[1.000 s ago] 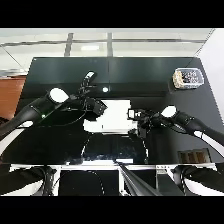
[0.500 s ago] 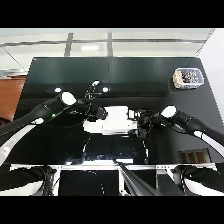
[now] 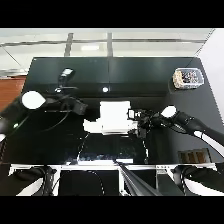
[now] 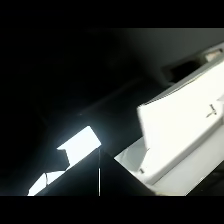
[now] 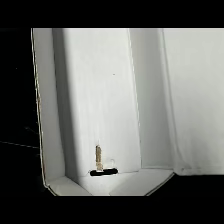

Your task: Fold the box and place the chain.

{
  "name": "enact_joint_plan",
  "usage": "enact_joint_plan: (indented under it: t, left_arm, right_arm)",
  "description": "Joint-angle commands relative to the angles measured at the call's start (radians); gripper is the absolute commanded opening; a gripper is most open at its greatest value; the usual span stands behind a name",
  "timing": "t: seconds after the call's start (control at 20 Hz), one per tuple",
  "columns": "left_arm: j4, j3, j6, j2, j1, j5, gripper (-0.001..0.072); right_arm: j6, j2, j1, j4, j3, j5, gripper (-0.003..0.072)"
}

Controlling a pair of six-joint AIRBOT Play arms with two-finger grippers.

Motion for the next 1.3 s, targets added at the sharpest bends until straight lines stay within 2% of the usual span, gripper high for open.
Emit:
enact_joint_plan:
  t: [0.0,0.05,0.15,0.25,0.3,0.35,0.4,0.45,0.55,0.7,0.85,1.05,1.25]
  left_arm:
    - [-0.089,-0.133,0.233,0.148,0.08,-0.023,0.003]
    - [-0.143,-0.154,0.401,0.152,0.076,-0.077,0.003]
    - [-0.169,-0.164,0.71,0.13,0.037,-0.214,0.003]
    - [-0.166,-0.164,0.898,0.104,-0.019,-0.226,0.0031]
    - [-0.166,-0.163,0.949,0.092,-0.041,-0.173,0.0036]
    - [-0.16,-0.16,0.95,0.076,-0.063,-0.087,0.019]
    - [-0.134,-0.151,0.947,0.056,-0.08,-0.026,0.0515]
    - [-0.078,-0.132,0.934,0.03,-0.095,0.006,0.0709]
    - [0.01,-0.089,0.94,-0.029,-0.111,0.0,0.071]
    - [-0.021,-0.02,1.007,-0.136,-0.117,-0.084,0.0708]
    - [-0.038,0.016,1.023,-0.202,-0.13,-0.079,0.0708]
    - [-0.036,0.017,1.022,-0.243,-0.131,-0.105,0.0703]
    - [-0.101,0.017,1.022,-0.257,-0.149,-0.105,0.0658]
  right_arm:
    - [0.0,-0.001,0.0,0.0,0.0,0.0,0.0221]
    - [0.0,-0.001,0.0,0.0,0.0,0.0,0.0221]
    - [0.0,-0.001,0.0,0.0,0.0,0.0,0.0221]
    - [0.0,-0.001,0.0,0.0,0.0,0.0,0.0221]
    - [0.0,-0.001,0.0,0.0,0.0,0.0,0.0221]
    - [0.0,-0.001,0.0,0.0,0.0,0.0,0.0221]
    - [0.0,-0.001,0.0,0.0,0.0,0.0,0.0221]
    - [0.0,-0.001,0.0,0.0,0.0,0.0,0.0221]
    - [0.0,-0.001,0.0,0.0,0.0,0.0,0.0221]
    - [0.0,-0.001,0.0,0.0,0.0,0.0,0.0221]
    - [0.0,-0.001,0.0,0.0,0.0,0.0,0.0221]
    - [0.0,-0.001,0.0,0.0,0.0,0.0,0.0221]
    - [0.0,-0.001,0.0,0.0,0.0,0.0,0.0221]
